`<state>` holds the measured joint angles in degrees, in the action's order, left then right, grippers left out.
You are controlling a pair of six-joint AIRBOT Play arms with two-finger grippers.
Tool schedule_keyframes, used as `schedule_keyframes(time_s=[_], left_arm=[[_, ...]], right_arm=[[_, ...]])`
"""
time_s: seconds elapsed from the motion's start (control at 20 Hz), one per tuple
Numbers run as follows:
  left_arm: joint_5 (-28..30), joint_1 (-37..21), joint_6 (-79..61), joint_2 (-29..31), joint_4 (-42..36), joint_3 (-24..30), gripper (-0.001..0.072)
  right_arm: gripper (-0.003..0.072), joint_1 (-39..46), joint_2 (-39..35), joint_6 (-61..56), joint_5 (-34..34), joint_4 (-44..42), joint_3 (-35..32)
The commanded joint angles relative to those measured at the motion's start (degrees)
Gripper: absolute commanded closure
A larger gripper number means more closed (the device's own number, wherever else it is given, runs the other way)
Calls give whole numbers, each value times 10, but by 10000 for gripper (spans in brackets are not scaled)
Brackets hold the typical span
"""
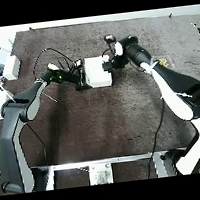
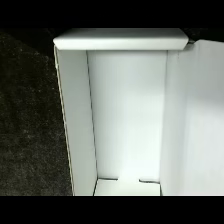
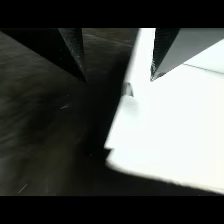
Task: Fold the box and place the chain.
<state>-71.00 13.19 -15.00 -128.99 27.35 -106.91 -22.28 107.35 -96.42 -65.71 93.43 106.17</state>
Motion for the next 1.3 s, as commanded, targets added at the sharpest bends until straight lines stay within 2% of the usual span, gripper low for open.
schedule_keyframes(time_s=[0.0,0.1,0.15,0.2,0.35,0.6,0.9,1.25], left_arm=[[0,0,0,0,0,0,242],[0,0,0,0,0,0,242],[0,0,0,0,0,0,242],[0,0,0,0,0,0,242],[0,0,0,0,0,0,242],[0,0,0,0,0,0,242],[0,0,0,0,0,0,242],[1,0,0,0,0,0,243]], right_arm=[[249,42,-55,83,13,0,0],[251,88,-77,96,8,0,0],[380,113,-83,102,1,-1,0],[450,141,-87,102,-5,-6,0],[453,223,-86,114,-36,-38,-6],[455,313,-73,167,-34,-67,-31],[455,333,-5,235,-26,-142,-31],[456,333,35,236,-22,-157,-31]])
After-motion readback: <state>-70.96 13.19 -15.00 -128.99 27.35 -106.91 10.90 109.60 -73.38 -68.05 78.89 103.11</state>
